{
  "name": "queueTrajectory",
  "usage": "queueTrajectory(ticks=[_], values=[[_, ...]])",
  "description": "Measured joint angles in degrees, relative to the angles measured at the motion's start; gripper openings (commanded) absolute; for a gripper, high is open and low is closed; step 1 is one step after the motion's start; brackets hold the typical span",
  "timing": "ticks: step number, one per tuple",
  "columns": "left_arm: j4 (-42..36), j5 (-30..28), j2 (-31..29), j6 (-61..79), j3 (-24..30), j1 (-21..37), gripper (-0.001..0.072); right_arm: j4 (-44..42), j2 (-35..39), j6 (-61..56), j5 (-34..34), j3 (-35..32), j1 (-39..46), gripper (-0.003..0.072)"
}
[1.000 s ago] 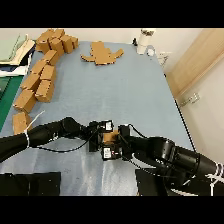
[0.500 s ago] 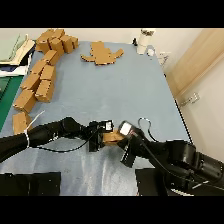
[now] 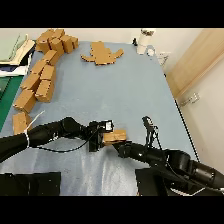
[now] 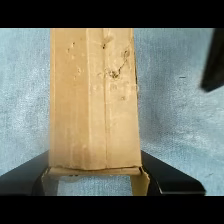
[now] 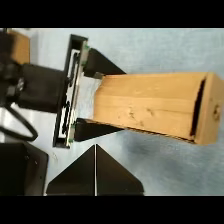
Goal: Fold the box.
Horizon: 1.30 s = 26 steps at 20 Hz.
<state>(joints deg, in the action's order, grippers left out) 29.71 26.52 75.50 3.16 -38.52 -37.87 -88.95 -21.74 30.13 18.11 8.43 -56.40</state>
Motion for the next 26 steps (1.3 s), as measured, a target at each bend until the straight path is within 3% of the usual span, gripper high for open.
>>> queueTrajectory(ticks=[5,9,26], values=[[0.0,0.0,0.0,0.0,0.0,0.0,0.0524,0.2,-5.3,-7.4,-13.3,-4.0,3.0,0.0002],[0.0,0.0,0.0,0.0,0.0,0.0,0.0524,0.2,-8.9,-9.3,-19.1,-4.7,4.5,0.0002],[0.0,0.0,0.0,-0.1,0.0,0.0,0.0524,0.1,-12.9,-10.6,-22.2,-5.1,5.0,0.0003]])
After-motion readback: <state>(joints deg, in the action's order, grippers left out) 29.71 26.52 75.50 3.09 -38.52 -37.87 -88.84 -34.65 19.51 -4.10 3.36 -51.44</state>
